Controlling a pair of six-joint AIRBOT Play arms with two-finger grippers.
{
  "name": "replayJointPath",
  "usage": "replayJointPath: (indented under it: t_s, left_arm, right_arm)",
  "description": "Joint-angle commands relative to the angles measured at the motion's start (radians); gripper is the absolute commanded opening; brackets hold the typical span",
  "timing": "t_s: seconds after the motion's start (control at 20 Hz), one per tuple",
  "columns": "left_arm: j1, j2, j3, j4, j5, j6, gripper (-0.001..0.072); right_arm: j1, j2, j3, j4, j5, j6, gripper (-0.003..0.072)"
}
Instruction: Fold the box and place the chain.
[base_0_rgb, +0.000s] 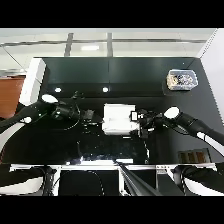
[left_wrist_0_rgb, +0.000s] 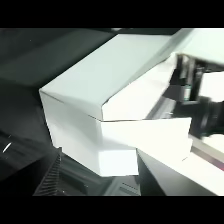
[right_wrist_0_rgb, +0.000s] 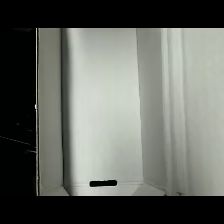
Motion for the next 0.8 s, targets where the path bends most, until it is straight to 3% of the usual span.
replayJointPath:
  t_s: [0.0,0.25,0.5,0.65,0.75]
  left_arm:
    - [-0.102,-0.001,0.076,0.155,0.106,-0.200,0.0496]
    - [-0.194,-0.002,0.118,0.345,0.189,-0.440,0.0495]
    - [-0.265,-0.002,0.144,0.515,0.201,-0.633,0.0476]
    - [-0.336,-0.002,0.210,0.697,0.188,-0.809,0.0343]
    - [-0.383,-0.003,0.244,0.808,0.167,-0.974,0.0343]
  right_arm:
    - [0.000,0.001,0.000,0.000,0.000,0.000,0.0126]
    - [0.000,0.001,0.000,0.000,0.000,0.000,0.0126]
    - [0.000,0.001,0.000,0.000,0.000,0.000,0.0126]
    - [0.000,0.001,0.000,0.000,0.000,0.000,0.0127]
    - [0.000,0.001,0.000,0.000,0.000,0.000,0.0126]
